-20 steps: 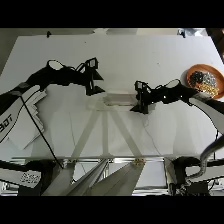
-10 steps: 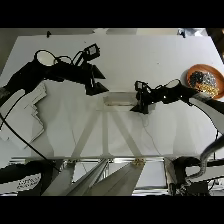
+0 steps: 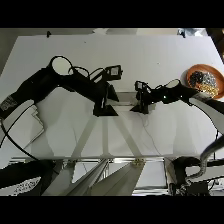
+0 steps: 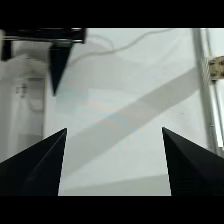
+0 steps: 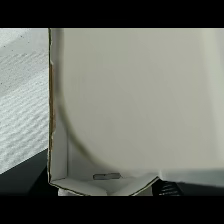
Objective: Fold the box and place the chain.
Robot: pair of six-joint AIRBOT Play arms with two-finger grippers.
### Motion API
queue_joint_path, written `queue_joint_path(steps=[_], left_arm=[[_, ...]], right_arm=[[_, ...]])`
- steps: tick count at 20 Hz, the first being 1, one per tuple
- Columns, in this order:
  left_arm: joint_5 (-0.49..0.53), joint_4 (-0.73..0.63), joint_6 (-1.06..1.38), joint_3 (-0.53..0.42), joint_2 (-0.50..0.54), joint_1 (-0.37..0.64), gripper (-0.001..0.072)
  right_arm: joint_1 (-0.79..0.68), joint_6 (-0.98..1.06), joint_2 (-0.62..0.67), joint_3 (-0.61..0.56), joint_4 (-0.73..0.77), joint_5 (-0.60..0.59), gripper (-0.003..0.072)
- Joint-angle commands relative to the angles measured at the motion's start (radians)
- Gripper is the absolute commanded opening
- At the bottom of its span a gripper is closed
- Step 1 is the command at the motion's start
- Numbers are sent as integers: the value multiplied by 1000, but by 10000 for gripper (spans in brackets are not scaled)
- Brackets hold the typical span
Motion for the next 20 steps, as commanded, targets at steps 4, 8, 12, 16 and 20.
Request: queue_joint_path(steps=[4, 8, 12, 16, 20], left_arm=[[1, -16, 7, 0, -85, -24, 152], [299, 17, 118, 0, -161, -23, 11], [708, 16, 98, 0, -212, -23, 9], [921, 13, -131, 0, -246, -13, 8], [823, 21, -232, 0, -295, -2, 8]], right_arm=[[0, 0, 0, 0, 0, 0, 398], [0, 0, 0, 0, 0, 0, 398], [0, 0, 0, 0, 0, 0, 398], [0, 0, 0, 0, 0, 0, 398], [0, 0, 0, 0, 0, 0, 398]])
